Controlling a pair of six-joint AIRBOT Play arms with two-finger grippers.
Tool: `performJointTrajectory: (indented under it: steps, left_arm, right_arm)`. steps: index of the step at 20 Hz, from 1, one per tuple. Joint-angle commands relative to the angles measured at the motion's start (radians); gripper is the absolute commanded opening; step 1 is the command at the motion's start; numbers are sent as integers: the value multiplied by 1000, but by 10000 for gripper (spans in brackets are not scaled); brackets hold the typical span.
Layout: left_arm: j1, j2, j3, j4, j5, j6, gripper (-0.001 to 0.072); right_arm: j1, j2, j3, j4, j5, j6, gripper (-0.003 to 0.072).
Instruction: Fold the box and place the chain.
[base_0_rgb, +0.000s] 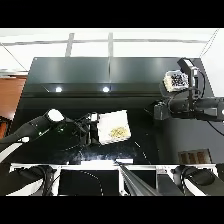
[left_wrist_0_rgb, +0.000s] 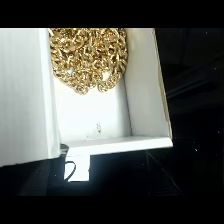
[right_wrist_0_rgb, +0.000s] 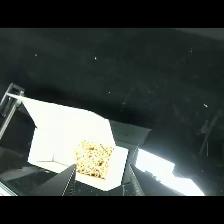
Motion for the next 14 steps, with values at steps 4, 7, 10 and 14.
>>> performJointTrajectory:
  steps: [4, 7, 10, 14]
  left_arm:
    - [-14, 0, -1, -37, 2, -20, 709]
    - [-15, 0, 0, -36, 3, -44, 709]
    - [-13, -1, 7, -31, 8, -68, 709]
    - [-13, 17, 21, 120, -19, -138, 709]
  right_arm:
    - [1, 1, 0, 0, -5, 0, 408]
    - [1, 0, 0, 0, -5, 0, 408]
    - [1, 0, 0, 0, -5, 0, 408]
    - [1, 0, 0, -3, -4, 0, 408]
